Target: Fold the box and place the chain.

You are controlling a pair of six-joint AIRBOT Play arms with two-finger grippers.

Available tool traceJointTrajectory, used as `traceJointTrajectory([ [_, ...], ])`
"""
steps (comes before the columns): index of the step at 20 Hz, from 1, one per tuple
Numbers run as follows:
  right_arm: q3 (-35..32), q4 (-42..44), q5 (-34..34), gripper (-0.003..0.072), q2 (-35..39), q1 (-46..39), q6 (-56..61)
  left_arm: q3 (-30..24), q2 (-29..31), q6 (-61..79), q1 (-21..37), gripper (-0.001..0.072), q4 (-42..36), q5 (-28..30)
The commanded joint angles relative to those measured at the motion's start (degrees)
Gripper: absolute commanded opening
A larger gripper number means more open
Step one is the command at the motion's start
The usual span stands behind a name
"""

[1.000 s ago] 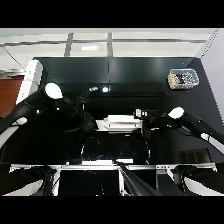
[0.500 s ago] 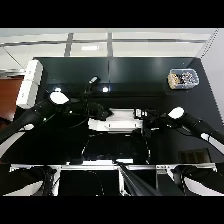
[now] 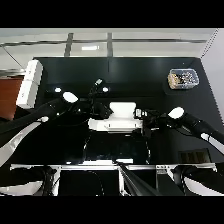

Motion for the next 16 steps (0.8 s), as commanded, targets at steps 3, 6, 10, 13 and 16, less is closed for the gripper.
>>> traceJointTrajectory([
  [3,0.0,0.0,0.0,0.0188,0.0,0.0,0.0,0.2,-3.5,0.5,0.1,0.0022,0.3,-4.0],
  [6,0.0,0.0,0.0,0.0188,0.0,0.0,0.0,2.6,-2.0,1.3,1.6,0.002,3.5,-5.3],
  [10,0.0,0.0,0.0,0.0188,0.0,0.0,0.0,5.6,8.4,-1.2,5.7,0.002,12.6,-9.4],
  [13,0.0,0.0,0.0,0.0188,0.0,0.0,0.0,4.9,18.3,-1.7,9.1,0.002,23.0,-16.1],
  [16,0.0,0.0,0.0,0.0188,0.0,0.0,0.0,-1.6,24.9,4.6,11.7,0.0022,20.3,-17.4],
])
